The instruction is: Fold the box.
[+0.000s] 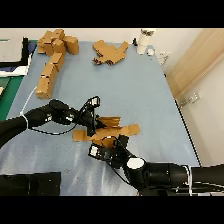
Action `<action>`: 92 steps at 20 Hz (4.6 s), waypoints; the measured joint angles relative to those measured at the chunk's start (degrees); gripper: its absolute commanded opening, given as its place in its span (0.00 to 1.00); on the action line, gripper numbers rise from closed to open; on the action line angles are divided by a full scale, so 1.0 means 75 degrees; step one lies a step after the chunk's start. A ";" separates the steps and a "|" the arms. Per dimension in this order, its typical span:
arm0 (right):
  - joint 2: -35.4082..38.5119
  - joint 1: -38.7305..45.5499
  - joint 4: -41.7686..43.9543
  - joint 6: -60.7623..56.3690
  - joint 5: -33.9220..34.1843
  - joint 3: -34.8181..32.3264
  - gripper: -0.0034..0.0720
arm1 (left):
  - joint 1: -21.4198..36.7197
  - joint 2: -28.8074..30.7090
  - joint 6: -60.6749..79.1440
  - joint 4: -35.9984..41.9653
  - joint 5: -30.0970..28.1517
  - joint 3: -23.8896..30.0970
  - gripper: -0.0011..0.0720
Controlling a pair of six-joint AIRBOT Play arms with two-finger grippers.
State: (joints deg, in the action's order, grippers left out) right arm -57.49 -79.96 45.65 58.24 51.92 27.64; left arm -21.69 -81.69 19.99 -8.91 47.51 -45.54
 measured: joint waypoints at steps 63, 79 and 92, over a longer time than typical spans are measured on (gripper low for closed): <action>0.1376 0.6062 0.7067 1.0745 -0.2276 -0.0035 1.00 | 0.0000 0.0000 0.0003 -0.0003 0.0006 0.0000 0.03; -0.0600 0.7289 1.0384 1.4708 -0.1174 0.0577 1.00 | 0.0000 0.0000 0.0003 -0.0003 0.0012 0.0000 0.03; -0.0688 0.7297 1.0451 1.4758 -0.0580 0.0609 1.00 | -0.0009 0.0000 0.0012 -0.0009 0.0026 0.0003 0.03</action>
State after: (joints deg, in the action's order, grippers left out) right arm -62.65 -25.23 124.03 168.92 47.57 32.21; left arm -21.76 -81.69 20.08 -8.97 47.70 -45.52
